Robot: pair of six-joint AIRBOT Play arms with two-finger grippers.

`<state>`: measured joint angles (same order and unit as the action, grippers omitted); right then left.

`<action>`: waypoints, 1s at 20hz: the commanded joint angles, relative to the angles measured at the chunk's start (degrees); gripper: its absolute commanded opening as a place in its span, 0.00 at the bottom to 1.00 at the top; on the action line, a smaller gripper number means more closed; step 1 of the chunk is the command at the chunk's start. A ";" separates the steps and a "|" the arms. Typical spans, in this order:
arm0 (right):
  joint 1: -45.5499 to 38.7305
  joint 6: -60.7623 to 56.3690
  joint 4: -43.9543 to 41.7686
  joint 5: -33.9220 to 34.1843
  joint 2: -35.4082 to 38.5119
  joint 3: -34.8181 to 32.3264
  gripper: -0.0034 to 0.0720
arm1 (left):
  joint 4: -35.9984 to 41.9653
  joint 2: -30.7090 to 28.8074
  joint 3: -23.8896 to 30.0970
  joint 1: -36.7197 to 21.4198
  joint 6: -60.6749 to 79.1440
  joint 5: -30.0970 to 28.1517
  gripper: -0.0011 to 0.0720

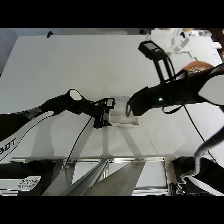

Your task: Fold the box and place the chain.

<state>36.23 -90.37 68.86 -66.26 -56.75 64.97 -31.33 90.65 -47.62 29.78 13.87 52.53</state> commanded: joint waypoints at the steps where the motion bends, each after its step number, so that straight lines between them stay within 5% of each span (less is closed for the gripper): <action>1: 2.27 -1.40 0.26 5.46 -2.95 -3.41 0.07 | 0.00 -0.02 -0.02 -0.04 0.02 -0.02 0.25; 6: 2.40 -2.67 -0.17 7.17 -5.81 -9.66 0.07 | 0.00 -0.02 -0.02 -0.04 0.00 -0.02 0.25; 10: 2.38 -2.69 -0.31 16.70 -6.05 -16.15 0.07 | 0.00 -0.02 -0.02 -0.04 0.00 -0.02 0.25; 16: 2.38 -2.67 0.22 17.75 -6.29 -18.67 0.08 | 0.00 -0.02 -0.02 -0.04 0.00 -0.02 0.25; 19: 2.38 -2.71 0.02 17.66 -6.25 -18.58 0.31 | 0.00 -0.02 -0.02 -0.04 0.02 -0.02 0.25; 20: 2.38 -2.71 -0.39 16.94 -6.14 -18.16 0.31 | 0.00 -0.02 -0.02 -0.04 0.00 -0.02 0.25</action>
<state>38.54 -93.01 68.86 -49.08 -62.96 46.76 -31.33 90.65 -47.62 29.78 13.87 52.53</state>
